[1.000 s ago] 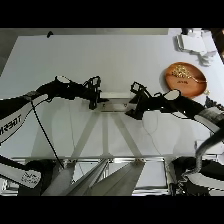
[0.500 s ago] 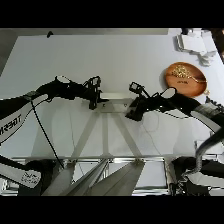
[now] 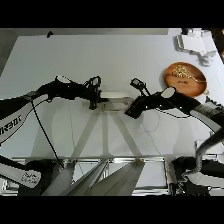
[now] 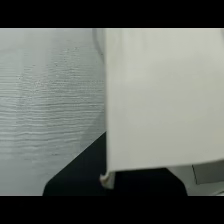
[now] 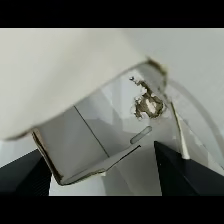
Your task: Fold the box and place the chain.
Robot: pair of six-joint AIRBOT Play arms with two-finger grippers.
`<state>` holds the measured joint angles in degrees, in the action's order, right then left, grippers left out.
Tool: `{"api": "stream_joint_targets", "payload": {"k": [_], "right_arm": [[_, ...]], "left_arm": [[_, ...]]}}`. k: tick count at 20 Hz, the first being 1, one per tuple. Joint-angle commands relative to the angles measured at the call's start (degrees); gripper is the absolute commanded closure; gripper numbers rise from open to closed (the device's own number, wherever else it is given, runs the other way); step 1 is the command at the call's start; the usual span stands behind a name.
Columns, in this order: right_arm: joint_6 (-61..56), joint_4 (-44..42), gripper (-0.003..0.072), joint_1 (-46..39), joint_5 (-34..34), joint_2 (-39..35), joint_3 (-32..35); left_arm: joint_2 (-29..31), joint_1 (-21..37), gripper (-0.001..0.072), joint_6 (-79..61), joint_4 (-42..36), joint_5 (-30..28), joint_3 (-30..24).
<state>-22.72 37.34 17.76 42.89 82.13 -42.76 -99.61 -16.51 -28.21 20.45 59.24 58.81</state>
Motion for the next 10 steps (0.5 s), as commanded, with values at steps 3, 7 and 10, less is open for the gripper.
{"api": "stream_joint_targets", "payload": {"k": [3, 7, 10], "right_arm": [[-7.0, 0.0, -0.0006, 0.0, 1.5, 0.0, -1.6], [-10.8, 0.2, -0.0006, 0.0, 1.5, -0.3, -1.6], [-12.0, 1.5, -0.0006, 0.0, 1.5, -0.9, -1.6]], "left_arm": [[0.0, 0.0, 0.0701, 0.0, 0.1, 0.1, 0.0], [0.0, 0.0, 0.0701, 0.0, 0.1, 0.1, 0.0], [0.0, 0.0, 0.0701, 0.0, 0.1, 0.1, 0.0]]}}
